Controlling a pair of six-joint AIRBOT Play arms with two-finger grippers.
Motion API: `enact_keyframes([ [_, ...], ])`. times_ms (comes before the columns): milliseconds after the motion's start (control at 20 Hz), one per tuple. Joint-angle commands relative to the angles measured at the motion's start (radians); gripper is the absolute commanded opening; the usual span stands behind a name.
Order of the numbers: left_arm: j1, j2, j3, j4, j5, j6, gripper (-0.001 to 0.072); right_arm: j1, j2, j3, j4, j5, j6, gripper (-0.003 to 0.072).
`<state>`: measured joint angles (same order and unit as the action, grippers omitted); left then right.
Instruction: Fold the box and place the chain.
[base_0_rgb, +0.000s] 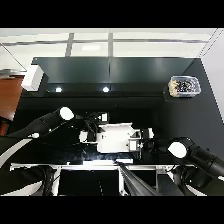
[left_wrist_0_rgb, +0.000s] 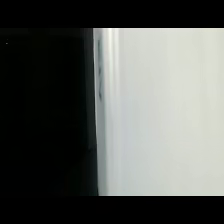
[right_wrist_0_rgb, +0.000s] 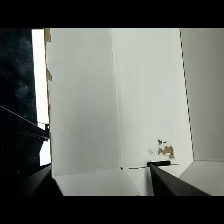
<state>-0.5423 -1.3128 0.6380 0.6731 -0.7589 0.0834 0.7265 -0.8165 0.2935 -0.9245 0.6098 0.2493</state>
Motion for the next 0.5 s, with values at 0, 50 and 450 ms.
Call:
enact_keyframes([
  [0, 0.0, -0.001, 0.001, 0.0, -0.002, 0.0, 0.0026, 0.0, -0.012, 0.005, 0.047, -0.046, 0.008, 0.0708],
  [50, 0.0, -0.001, 0.001, 0.0, -0.002, 0.0, 0.0026, 0.0, -0.012, 0.015, 0.051, -0.058, 0.027, 0.0708],
  [450, 0.0, -0.001, 0.001, -0.001, -0.005, 0.0, 0.0026, -0.066, -0.007, 0.06, 0.023, -0.09, 0.069, 0.0708],
])
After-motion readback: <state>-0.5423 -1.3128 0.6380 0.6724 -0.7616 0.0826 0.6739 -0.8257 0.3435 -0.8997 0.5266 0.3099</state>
